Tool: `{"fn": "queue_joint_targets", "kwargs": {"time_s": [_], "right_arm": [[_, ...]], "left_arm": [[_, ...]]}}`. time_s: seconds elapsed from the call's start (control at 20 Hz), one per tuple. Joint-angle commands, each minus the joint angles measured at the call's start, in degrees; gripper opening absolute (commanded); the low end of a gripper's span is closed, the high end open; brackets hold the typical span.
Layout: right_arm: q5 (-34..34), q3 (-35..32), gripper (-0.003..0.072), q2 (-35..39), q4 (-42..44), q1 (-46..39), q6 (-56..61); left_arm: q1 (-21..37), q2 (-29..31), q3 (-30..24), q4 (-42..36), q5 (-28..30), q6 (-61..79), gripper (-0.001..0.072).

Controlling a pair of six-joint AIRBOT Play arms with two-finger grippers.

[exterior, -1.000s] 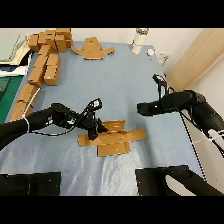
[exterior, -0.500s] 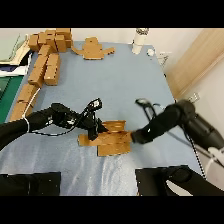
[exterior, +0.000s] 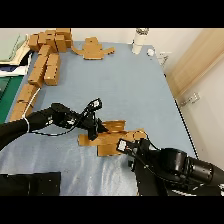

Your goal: Fold the box.

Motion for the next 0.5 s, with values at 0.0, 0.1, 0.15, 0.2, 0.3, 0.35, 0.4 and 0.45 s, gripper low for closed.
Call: {"fn": "queue_joint_targets", "kwargs": {"time_s": [0.0, 0.1, 0.15, 0.2, 0.3, 0.35, 0.4, 0.45], "right_arm": [[7.78, -2.51, 0.0614, -1.22, -9.84, 3.10, -1.11], [11.28, -2.51, 0.0614, -4.11, -9.94, 3.10, -1.11], [12.68, -2.51, 0.0614, -5.68, -9.92, 3.10, -1.11], [13.90, -2.51, 0.0614, -7.39, -9.92, 3.13, -1.11], [16.02, -2.51, 0.0614, -9.97, -9.97, 3.13, -1.11], [16.52, -2.27, 0.0613, -10.71, -10.40, 3.15, -1.09], [16.52, -1.79, 0.0613, -10.88, -11.08, 3.15, -1.07], [16.37, -1.20, 0.0611, -10.71, -12.17, 3.15, -0.85]], "left_arm": [[0.02, 0.02, 0.04, 0.00, -0.02, 0.00, 0.0011], [0.02, 0.02, 0.04, 0.00, 0.00, 0.00, 0.0011], [0.02, 0.02, 0.04, 0.00, 0.00, 0.02, 0.0011], [0.02, 0.02, 0.04, 0.00, 0.00, 0.00, 0.0011], [0.02, 0.02, 0.04, 0.00, -0.02, 0.00, 0.0010], [0.02, 0.02, 0.04, 0.00, 0.00, 0.00, 0.0011], [0.02, 0.02, 0.04, 0.00, 0.00, 0.00, 0.0011], [0.02, 0.02, 0.04, 0.00, 0.00, 0.00, 0.0011]]}}
